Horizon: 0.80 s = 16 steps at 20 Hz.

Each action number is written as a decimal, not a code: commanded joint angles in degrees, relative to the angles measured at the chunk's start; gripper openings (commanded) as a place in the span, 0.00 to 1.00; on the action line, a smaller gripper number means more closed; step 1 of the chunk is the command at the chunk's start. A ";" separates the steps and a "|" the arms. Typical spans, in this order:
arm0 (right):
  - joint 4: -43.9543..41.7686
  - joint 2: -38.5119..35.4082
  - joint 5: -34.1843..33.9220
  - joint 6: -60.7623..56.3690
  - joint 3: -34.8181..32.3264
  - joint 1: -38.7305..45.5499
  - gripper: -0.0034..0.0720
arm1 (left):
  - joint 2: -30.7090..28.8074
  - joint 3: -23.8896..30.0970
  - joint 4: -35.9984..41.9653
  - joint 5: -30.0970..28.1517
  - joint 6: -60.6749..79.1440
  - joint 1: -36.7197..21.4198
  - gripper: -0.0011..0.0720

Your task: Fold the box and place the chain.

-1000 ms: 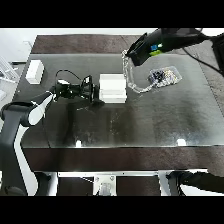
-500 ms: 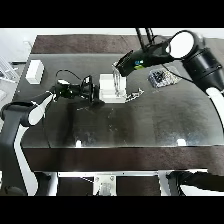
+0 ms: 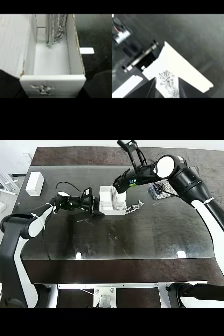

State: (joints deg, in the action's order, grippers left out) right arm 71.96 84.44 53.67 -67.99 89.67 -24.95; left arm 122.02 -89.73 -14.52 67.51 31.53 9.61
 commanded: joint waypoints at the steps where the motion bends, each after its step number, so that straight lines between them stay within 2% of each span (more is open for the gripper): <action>1: 3.28 0.50 -0.72 0.13 -2.71 1.33 0.50 | -0.02 0.02 -0.02 0.00 0.02 0.02 0.68; 4: 4.13 0.37 -0.50 3.39 -3.10 4.59 0.50 | -0.02 0.02 -0.02 0.00 0.02 0.02 0.68; 6: 4.11 0.39 3.15 8.02 -3.50 8.02 0.66 | -0.02 0.02 -0.02 0.00 0.00 0.02 0.68; 9: 3.13 0.42 6.38 19.04 -8.24 13.64 0.67 | -0.02 0.02 -0.02 0.00 0.02 0.02 0.68; 12: -8.31 0.83 5.44 41.33 -15.02 18.64 0.67 | -0.02 0.02 -0.02 0.00 0.02 0.02 0.68; 13: -12.37 1.25 4.76 47.67 -16.70 19.89 0.71 | -0.02 0.02 -0.02 0.00 0.02 0.02 0.68; 14: -16.44 2.05 3.89 52.96 -17.97 20.92 0.80 | -0.02 0.02 -0.02 0.00 0.00 0.02 0.68; 16: -21.92 4.72 3.80 60.74 -18.36 21.92 0.80 | -0.02 0.02 -0.02 0.02 0.00 0.02 0.68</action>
State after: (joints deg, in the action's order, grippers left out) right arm 60.47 86.89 57.95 -24.27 73.91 -5.63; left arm 122.02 -89.73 -14.52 67.53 31.53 9.61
